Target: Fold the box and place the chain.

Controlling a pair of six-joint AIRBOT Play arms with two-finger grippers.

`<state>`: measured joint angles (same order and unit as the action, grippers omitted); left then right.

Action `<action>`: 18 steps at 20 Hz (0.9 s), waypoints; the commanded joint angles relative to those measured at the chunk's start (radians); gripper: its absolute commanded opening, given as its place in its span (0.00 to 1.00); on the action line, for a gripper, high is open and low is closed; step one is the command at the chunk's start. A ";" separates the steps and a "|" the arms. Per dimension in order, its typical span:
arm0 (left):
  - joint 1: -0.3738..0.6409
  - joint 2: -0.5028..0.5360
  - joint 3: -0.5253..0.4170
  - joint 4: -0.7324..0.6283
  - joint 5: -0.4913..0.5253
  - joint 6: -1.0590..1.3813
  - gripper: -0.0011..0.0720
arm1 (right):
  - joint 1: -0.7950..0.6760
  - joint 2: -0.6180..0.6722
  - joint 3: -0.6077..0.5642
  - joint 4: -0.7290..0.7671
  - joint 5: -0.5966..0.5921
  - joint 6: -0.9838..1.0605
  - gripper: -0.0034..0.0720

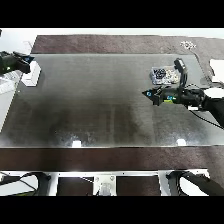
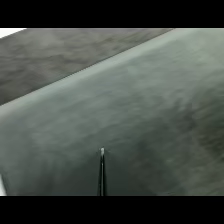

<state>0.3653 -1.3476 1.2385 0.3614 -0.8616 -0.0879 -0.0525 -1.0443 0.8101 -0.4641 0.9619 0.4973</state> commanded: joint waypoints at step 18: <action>-0.199 0.692 -1.078 -0.640 0.245 0.647 0.03 | 0.001 0.780 -0.683 -0.080 -0.476 -0.007 0.05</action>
<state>0.1680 -0.6743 0.2291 -0.2543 -0.6231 0.5362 -0.0521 -0.3111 0.2058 -0.5392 0.5205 0.4915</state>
